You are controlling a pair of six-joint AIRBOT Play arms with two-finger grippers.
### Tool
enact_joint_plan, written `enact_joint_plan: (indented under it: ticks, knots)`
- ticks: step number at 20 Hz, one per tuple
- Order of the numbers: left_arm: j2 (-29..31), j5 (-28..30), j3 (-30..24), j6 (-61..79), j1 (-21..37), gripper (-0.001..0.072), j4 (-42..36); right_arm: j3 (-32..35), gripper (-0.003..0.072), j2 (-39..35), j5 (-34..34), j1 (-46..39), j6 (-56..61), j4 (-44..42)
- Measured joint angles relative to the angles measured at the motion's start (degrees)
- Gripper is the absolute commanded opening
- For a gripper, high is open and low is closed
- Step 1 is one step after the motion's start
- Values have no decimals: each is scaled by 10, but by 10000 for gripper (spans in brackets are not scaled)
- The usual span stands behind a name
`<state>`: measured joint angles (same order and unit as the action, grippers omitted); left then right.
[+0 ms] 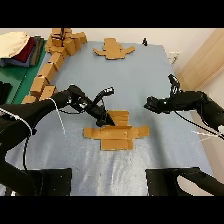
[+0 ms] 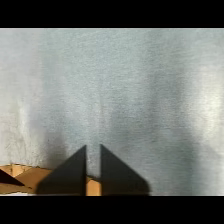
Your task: Fold the box.
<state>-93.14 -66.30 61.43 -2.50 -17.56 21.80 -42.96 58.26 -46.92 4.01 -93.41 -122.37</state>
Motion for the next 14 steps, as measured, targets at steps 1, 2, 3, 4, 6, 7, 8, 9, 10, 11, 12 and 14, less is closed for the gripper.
enact_joint_plan:
  ticks: [1,2,3,4,6,7,8,9,10,11,12,14]
  knots:
    - [-4,2,0,1,0,9,0,0,24,0,0,0,0,0]
    - [-7,4,0,2,1,10,0,0,24,0,0,0,0,0]
    - [-10,7,0,2,2,9,0,0,24,0,0,0,0,0]
    - [-12,9,0,2,3,9,0,0,24,0,0,0,0,0]
    - [-14,10,0,2,3,10,0,0,24,0,0,0,0,0]
    - [-15,12,0,2,3,10,0,0,24,0,0,0,0,0]
    - [-15,14,0,2,4,10,0,0,20,0,0,0,0,0]
    - [-15,17,0,2,7,10,0,0,5,0,0,0,0,0]
    - [-16,19,0,2,10,10,0,0,5,0,0,0,0,0]
    - [-16,20,0,2,13,10,-1,0,5,0,-2,0,0,0]
    - [-16,19,0,1,17,11,-3,0,5,0,-4,0,0,0]
    - [-16,20,0,1,23,10,-7,0,5,0,-7,0,0,0]
